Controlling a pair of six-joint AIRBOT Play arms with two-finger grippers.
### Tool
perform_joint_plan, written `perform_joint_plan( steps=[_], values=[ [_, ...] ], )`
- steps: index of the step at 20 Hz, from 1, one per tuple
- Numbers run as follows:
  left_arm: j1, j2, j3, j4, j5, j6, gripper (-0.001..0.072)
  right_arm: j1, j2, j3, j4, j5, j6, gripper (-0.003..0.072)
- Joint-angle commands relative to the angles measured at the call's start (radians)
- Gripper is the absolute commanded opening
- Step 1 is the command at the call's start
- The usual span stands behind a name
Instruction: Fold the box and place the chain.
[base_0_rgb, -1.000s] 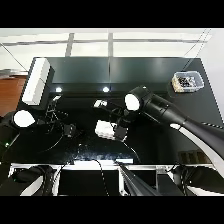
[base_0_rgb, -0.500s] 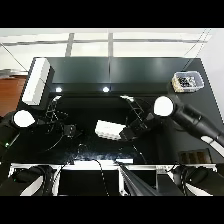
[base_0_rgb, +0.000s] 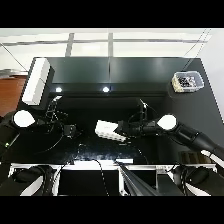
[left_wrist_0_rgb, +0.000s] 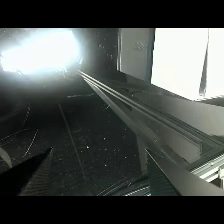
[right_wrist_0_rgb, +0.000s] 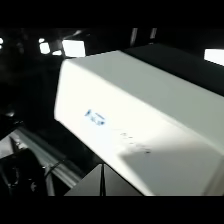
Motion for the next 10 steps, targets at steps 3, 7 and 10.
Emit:
perform_joint_plan(
  steps=[3,7,10],
  values=[
    [0.001,0.0,0.0,0.0,0.0,0.002,0.0695,0.001,0.001,-0.047,-0.048,-0.029,0.067,0.0019],
    [0.001,0.0,0.0,-0.004,0.0,0.002,0.0694,0.01,0.001,-0.052,-0.078,-0.052,0.067,0.0019],
    [0.001,0.0,0.0,-0.004,0.0,0.002,0.0694,0.01,-0.003,-0.052,-0.085,-0.052,0.067,0.0019]
  ],
)
